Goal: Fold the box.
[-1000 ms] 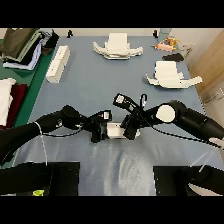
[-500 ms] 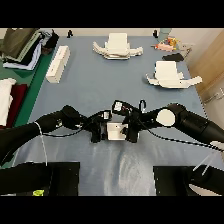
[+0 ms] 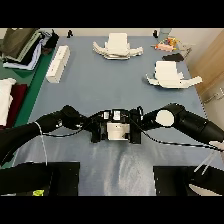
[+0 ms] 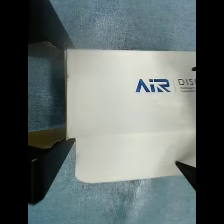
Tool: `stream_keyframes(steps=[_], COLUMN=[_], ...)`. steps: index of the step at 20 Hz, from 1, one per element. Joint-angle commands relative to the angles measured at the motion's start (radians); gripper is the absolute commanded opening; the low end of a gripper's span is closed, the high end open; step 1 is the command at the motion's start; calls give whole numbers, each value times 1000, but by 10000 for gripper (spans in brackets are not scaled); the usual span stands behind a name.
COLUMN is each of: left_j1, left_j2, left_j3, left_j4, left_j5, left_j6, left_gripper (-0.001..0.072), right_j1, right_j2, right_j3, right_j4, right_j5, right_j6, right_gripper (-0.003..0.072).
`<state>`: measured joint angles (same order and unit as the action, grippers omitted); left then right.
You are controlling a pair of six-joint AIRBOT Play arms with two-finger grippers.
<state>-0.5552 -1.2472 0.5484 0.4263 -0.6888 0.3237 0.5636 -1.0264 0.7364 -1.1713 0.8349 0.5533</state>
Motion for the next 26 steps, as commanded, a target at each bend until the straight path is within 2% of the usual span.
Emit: stream_keyframes(steps=[1,11,18,19,21,26], left_j1=[0,0,0,0,0,0], left_j2=[0,0,0,0,0,0], left_j3=[1,1,1,1,1,1], left_j4=[0,0,0,0,0,0], left_j5=[0,0,1,0,0,0], left_j6=[0,0,0,0,0,0], left_gripper=[464,464,464,464,464,464], right_j1=[0,0,33,43,60,74], right_j2=[-1,-1,-2,-2,2,25], right_j3=[0,-6,-35,-35,-35,-35], right_j4=[-23,-53,-149,-159,-165,-176], right_j5=[-5,18,-51,-73,-98,-109], right_j6=[-23,-84,-94,-94,-93,-91], right_gripper=[600,597,584,578,514,513])
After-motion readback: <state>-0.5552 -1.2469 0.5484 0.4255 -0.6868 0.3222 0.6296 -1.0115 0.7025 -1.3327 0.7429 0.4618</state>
